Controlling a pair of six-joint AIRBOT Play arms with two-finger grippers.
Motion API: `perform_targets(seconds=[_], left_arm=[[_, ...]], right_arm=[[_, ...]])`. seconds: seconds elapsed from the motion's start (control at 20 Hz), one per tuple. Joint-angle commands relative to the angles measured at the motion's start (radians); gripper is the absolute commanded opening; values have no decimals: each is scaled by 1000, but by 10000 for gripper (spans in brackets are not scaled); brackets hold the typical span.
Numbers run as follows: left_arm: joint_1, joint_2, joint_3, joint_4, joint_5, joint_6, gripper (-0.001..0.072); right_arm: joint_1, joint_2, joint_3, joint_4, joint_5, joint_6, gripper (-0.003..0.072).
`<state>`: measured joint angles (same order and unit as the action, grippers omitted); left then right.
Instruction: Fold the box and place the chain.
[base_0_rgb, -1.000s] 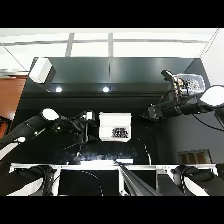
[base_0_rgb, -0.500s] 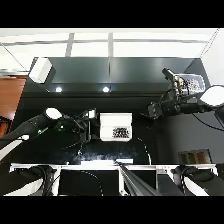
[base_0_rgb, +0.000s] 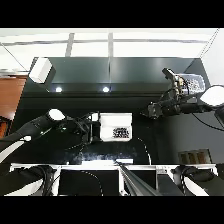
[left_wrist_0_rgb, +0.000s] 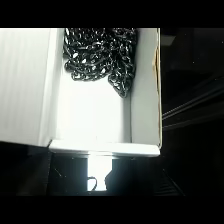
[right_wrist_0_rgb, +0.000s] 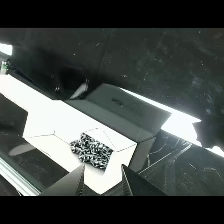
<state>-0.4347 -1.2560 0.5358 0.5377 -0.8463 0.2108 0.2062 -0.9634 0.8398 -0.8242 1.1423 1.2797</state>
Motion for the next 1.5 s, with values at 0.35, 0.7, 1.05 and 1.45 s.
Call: perform_targets(seconds=[0.35, 0.7, 1.05, 1.45], left_arm=[[-23, -1, 3, -6, 34, 6, 705], [-23, -2, 2, -3, 35, 8, 399], [-23, -2, 2, -3, 35, 8, 399], [-23, -2, 2, -3, 35, 8, 399]], right_arm=[[0, 0, 1, -7, -18, 0, 284], [27, -19, -31, -56, -157, 25, 288], [173, -230, -32, 59, -398, -43, 681], [177, -209, 71, 90, -10, -823, 679]])
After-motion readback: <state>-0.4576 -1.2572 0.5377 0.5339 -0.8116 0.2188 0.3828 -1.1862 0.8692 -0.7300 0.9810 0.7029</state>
